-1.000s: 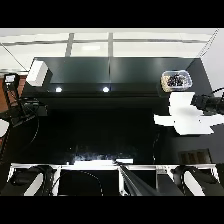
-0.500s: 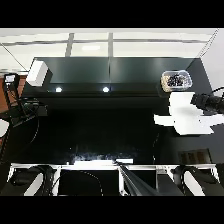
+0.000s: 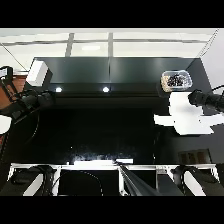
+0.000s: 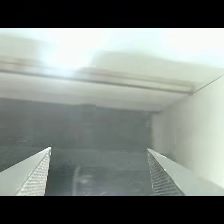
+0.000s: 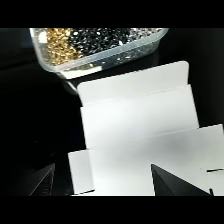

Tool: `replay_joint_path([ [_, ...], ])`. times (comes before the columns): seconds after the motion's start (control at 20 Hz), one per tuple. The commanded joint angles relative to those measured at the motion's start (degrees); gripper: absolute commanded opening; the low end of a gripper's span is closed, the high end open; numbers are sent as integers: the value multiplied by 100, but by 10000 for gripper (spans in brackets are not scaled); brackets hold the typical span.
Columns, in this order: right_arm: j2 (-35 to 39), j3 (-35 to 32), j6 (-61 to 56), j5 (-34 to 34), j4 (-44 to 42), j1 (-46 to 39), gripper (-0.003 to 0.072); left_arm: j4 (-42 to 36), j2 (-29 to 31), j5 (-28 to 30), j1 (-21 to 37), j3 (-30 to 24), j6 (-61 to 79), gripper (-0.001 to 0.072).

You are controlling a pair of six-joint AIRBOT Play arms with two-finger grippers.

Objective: Fold the box and place the chain.

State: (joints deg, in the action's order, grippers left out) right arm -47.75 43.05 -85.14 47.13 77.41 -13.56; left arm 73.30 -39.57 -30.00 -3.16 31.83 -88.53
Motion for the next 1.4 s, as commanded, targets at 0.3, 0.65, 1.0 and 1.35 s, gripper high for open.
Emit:
replay_joint_path([
  [0.3, -2376, 2555, -809, 1147, 1635, -1773, 718, -369, -713, 181, -999, 15, 26, 705],
  [0.65, -3807, 3329, -111, 2181, 409, -4127, 717, -459, -713, 190, -1222, 15, 22, 705],
  [1.0, -5674, 3980, 2210, 4380, -2927, -5025, 716, -750, -713, 297, -1222, 15, 22, 705],
  [1.35, -6070, 3985, 2645, 4605, -2398, -4448, 658, -809, -713, 295, -1222, 15, 22, 705],
])
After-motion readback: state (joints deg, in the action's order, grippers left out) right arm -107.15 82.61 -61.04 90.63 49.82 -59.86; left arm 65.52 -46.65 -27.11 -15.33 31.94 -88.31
